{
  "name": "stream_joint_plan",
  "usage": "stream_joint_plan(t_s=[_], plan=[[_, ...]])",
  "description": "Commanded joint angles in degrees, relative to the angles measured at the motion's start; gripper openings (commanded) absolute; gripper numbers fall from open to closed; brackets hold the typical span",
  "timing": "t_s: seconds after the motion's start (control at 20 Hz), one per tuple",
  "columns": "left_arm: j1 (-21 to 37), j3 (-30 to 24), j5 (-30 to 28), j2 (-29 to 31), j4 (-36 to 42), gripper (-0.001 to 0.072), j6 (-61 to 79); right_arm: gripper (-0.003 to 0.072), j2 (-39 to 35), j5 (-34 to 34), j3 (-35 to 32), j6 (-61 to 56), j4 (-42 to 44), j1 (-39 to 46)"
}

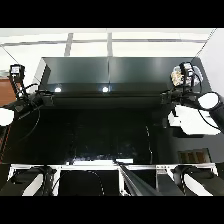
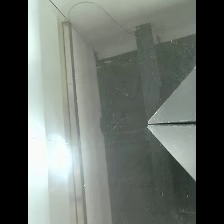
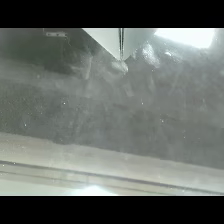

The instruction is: Fold the box and place the chain.

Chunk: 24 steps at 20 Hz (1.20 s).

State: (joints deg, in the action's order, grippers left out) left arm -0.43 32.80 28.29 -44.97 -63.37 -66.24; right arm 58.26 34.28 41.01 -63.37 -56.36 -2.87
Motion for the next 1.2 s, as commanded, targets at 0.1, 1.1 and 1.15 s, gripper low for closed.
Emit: stream_joint_plan(t_s=[0.1, 1.1, 1.15], plan=[[-0.1, 0.0, -1.4, 0.0, 0.8, 0.0034, 0.0, 0.0031, 0.8, -8.9, 0.0, 0.0, 7.6, -0.1], [-0.1, 0.0, 0.9, -7.8, 5.9, 0.071, -0.2, 0.0719, 31.8, 40.9, 32.1, 9.2, -8.3, 64.9], [-0.1, 0.0, 0.9, -8.0, 5.9, 0.071, -0.2, 0.0718, 33.6, 41.6, 33.2, 9.5, -7.7, 64.5]])
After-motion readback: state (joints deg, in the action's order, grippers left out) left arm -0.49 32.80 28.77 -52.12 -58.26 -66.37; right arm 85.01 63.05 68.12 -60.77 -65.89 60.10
